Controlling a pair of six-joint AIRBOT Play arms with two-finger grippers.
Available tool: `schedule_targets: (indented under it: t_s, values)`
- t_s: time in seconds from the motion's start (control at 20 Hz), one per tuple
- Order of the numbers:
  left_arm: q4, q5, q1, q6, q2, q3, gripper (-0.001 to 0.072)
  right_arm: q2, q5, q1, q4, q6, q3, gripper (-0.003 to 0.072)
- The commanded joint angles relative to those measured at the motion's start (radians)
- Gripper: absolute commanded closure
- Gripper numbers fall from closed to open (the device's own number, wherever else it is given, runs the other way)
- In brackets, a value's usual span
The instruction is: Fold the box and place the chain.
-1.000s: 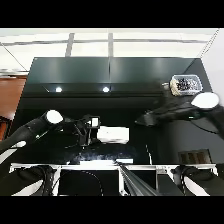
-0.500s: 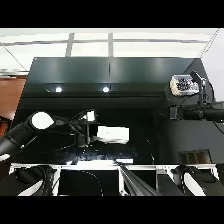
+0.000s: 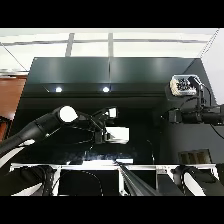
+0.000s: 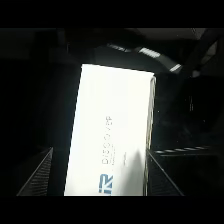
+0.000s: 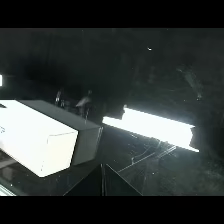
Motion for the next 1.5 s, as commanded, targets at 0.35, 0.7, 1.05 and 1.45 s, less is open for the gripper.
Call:
schedule_targets:
  t_s: [0.35,0.7,1.05,1.45]
  values:
    - [0.056,-0.029,-0.018,-0.039,-0.043,0.024,0.0,0.001,-0.005,0.0,-0.001,-0.001,-0.008,0.0674]
    - [0.116,-0.024,-0.033,-0.039,-0.057,0.023,-0.0001,0.001,-0.005,0.0,-0.001,-0.001,-0.008,0.0674]
    - [0.192,0.118,-0.142,-0.051,-0.136,0.023,0.0,0.001,-0.008,0.0,-0.001,-0.001,-0.008,0.0674]
    - [0.383,0.071,-0.09,-0.307,-0.071,0.024,0.0431,0.001,-0.023,-0.001,-0.001,0.0,-0.008,0.0674]
